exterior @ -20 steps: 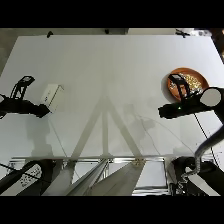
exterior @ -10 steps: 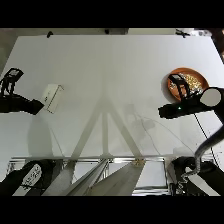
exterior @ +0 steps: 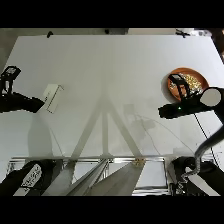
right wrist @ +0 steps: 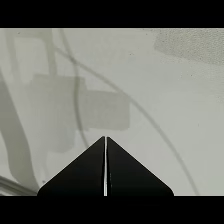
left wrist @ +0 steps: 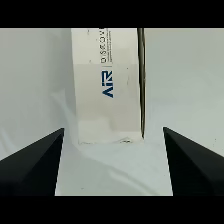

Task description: Fold the box and place the chain.

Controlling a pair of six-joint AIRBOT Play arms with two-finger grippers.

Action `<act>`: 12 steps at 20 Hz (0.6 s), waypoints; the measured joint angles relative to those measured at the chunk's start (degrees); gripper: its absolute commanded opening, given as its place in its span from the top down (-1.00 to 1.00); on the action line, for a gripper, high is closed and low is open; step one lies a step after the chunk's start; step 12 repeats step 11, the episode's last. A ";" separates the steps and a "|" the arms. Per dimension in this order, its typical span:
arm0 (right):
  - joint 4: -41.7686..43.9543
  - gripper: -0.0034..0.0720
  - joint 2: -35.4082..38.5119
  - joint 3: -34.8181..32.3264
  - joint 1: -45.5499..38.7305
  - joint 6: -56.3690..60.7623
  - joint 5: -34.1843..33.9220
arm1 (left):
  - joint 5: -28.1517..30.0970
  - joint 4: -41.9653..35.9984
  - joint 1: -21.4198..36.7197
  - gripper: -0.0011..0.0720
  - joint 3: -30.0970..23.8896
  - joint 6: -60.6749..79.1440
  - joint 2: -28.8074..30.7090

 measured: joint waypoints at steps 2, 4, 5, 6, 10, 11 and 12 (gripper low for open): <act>0.00 0.88 0.00 0.00 0.00 0.02 -0.02 | 0.20 -0.33 0.00 -0.91 0.00 0.00 0.00; 0.00 0.88 0.00 0.00 0.00 0.00 -0.02 | 0.35 -0.55 0.00 -0.91 0.00 0.02 0.00; 0.00 0.88 0.00 0.00 0.00 0.00 -0.02 | 0.37 -0.57 0.00 -0.91 0.00 0.02 0.00; 0.00 0.88 0.00 0.00 0.00 0.00 -0.02 | 0.39 -0.63 0.00 -0.91 0.00 0.02 0.00; 0.00 0.88 0.00 0.00 0.00 0.00 -0.02 | 0.50 -0.76 0.00 -0.91 0.00 0.02 0.00; 0.00 0.88 0.00 0.00 0.00 0.00 -0.02 | 0.50 -0.79 0.00 -0.91 0.00 0.04 0.00; 0.00 0.88 0.00 0.00 0.00 0.00 -0.02 | 0.50 -0.79 0.00 -0.91 0.00 0.04 0.00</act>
